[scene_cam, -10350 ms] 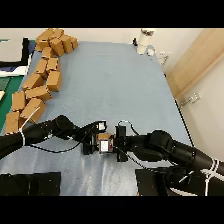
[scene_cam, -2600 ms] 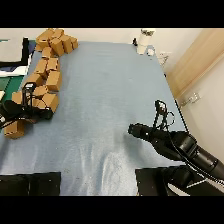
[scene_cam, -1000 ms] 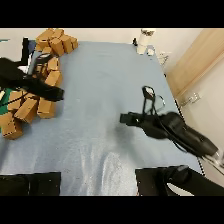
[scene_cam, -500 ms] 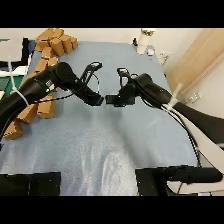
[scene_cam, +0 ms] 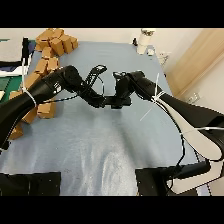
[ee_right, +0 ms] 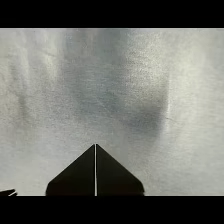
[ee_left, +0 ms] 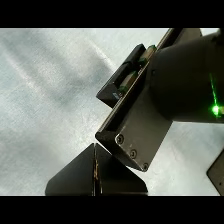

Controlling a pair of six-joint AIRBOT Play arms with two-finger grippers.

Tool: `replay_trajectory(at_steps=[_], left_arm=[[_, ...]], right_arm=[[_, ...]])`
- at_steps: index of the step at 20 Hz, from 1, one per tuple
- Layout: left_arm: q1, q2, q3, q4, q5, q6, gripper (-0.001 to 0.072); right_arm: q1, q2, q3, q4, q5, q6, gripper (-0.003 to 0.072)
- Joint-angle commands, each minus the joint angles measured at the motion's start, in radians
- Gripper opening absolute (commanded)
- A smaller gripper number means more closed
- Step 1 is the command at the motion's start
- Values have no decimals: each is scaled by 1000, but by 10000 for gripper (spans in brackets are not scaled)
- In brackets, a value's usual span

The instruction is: Fold the box.

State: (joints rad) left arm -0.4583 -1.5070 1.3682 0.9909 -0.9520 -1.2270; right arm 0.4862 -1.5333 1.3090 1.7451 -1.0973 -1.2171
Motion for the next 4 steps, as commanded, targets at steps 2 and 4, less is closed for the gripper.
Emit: replay_trajectory(at_steps=[2, 4], left_arm=[[-2, -2, 1, -7, 9, 0, 11], [-2, -2, 1, -7, 9, 0, 11]], right_arm=[[-1, -7, 5, 16, -11, -6, 6], [-1, -7, 5, 16, -11, -6, 6]])
